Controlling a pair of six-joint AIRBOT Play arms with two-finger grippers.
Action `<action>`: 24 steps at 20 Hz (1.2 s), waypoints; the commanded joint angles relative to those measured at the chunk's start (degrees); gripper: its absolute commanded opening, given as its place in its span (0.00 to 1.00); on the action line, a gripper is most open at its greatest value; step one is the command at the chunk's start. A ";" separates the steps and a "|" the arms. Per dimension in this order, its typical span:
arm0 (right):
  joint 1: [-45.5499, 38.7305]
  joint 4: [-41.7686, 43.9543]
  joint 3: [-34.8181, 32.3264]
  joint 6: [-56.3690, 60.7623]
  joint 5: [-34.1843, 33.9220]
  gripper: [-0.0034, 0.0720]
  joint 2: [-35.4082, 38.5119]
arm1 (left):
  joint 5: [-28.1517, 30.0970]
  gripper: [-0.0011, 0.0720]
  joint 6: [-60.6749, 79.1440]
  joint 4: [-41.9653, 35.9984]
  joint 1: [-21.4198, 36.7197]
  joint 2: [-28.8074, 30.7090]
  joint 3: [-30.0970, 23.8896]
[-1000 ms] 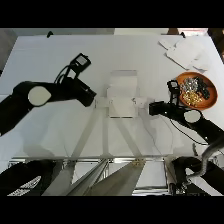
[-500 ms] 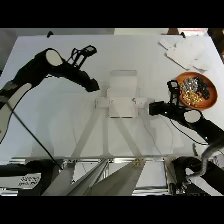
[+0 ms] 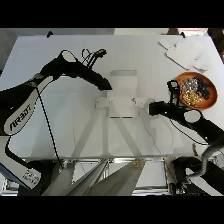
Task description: Fold the box and place the chain.
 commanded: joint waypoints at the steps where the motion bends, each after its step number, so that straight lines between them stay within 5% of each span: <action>1: 0.07 0.02 -0.04 0.02 0.02 0.06 0.02 | 0.48 0.76 5.35 -4.39 -0.17 -0.98 0.61; 6: 0.07 0.02 -0.04 0.00 0.02 0.06 0.02 | 3.02 0.76 8.31 -4.96 -1.60 -1.29 0.61; 13: 0.07 0.02 -0.04 0.00 0.00 0.06 0.02 | -6.16 0.71 14.05 -5.03 -1.86 -1.90 0.61; 19: 0.07 0.02 -0.04 0.00 0.02 0.06 0.02 | -4.90 0.69 16.83 -4.68 -2.60 -2.78 0.61; 20: 0.07 0.02 -0.04 0.00 0.02 0.06 0.02 | -4.92 0.66 17.29 -4.68 -2.71 -3.23 0.61; 24: 0.07 0.02 -0.04 0.02 0.02 0.06 0.02 | -4.94 0.03 21.62 -5.57 -2.89 -3.91 0.59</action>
